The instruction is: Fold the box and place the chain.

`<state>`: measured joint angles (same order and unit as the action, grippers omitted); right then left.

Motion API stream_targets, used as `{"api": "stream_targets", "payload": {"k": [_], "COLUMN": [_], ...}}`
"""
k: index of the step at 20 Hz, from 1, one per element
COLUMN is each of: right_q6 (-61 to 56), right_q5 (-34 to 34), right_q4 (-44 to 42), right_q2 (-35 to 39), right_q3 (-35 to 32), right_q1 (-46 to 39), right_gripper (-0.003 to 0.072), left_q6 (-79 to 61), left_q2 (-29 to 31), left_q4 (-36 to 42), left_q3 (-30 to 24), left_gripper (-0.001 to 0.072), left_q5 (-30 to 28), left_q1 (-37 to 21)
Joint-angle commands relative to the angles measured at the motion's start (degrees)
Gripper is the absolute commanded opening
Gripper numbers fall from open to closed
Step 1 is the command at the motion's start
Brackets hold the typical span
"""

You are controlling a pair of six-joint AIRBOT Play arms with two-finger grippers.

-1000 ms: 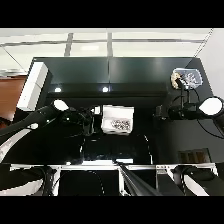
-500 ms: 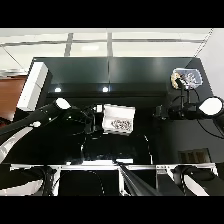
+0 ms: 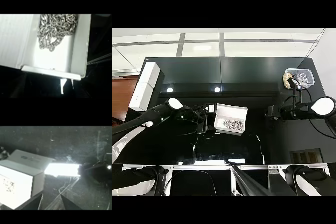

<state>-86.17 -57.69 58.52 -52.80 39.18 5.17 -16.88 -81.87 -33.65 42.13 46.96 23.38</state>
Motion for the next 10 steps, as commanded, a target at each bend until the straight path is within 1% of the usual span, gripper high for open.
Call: {"api": "stream_targets", "payload": {"k": [1,3,6,10], "right_q6": [-0.02,-0.02,-0.02,-0.02], "right_q5": [0.13,0.13,0.13,0.11], "right_q4": [0.0,0.0,0.0,-0.02], "right_q2": [-0.02,-0.02,-0.02,-0.02], "right_q3": [-0.02,-0.02,-0.02,-0.02], "right_q1": [-0.04,-0.04,-0.04,-0.04], "right_gripper": [0.0245,0.0245,0.0245,0.0245], "left_q6": [-1.49,-3.69,-3.8,-3.78], "left_q2": [0.0,0.02,0.0,0.0], "left_q4": [2.08,3.43,1.05,1.03], "left_q3": [0.07,0.07,0.07,0.07], "left_gripper": [0.0708,0.0708,0.0708,0.0698], "left_q5": [0.42,2.21,2.4,2.71], "left_q1": [0.07,0.44,1.6,1.95]}}
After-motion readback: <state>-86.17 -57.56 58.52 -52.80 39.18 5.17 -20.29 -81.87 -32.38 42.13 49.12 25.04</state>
